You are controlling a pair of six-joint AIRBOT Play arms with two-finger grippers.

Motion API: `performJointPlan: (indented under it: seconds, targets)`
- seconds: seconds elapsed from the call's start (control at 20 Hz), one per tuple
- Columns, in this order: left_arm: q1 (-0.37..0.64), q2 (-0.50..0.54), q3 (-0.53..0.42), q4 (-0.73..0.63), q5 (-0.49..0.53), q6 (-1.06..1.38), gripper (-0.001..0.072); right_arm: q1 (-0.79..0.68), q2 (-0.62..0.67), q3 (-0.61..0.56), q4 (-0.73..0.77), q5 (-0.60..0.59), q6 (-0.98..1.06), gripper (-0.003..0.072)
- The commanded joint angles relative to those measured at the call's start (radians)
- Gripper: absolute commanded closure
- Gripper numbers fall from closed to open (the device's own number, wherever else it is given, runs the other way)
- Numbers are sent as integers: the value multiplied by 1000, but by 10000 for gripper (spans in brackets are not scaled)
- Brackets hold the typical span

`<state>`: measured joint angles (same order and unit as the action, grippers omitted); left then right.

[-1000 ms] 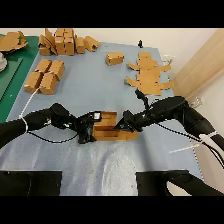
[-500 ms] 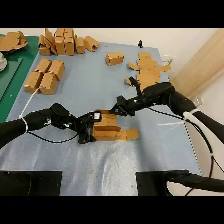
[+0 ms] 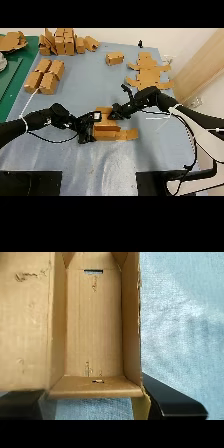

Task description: Fold the box.

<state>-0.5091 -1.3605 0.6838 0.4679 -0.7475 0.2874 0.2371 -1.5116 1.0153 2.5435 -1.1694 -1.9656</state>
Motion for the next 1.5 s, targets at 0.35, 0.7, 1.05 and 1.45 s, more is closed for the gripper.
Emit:
performJointPlan:
  seconds: [0.35, 0.7, 1.05, 1.45]
  targets:
    - [-1, 0, 1, 0, 0, 0, 107, 2, -102, -6, -3, 19, -97, 688]
    - [-1, 0, 1, 0, 0, 0, 107, -14, -40, -2, 3, 6, -127, 688]
    - [-1, 0, 1, 0, 0, 0, 107, -161, 360, -8, -265, -7, -128, 687]
    - [-1, 0, 1, 0, 0, 0, 107, -9, 783, -363, -530, -190, -159, 599]
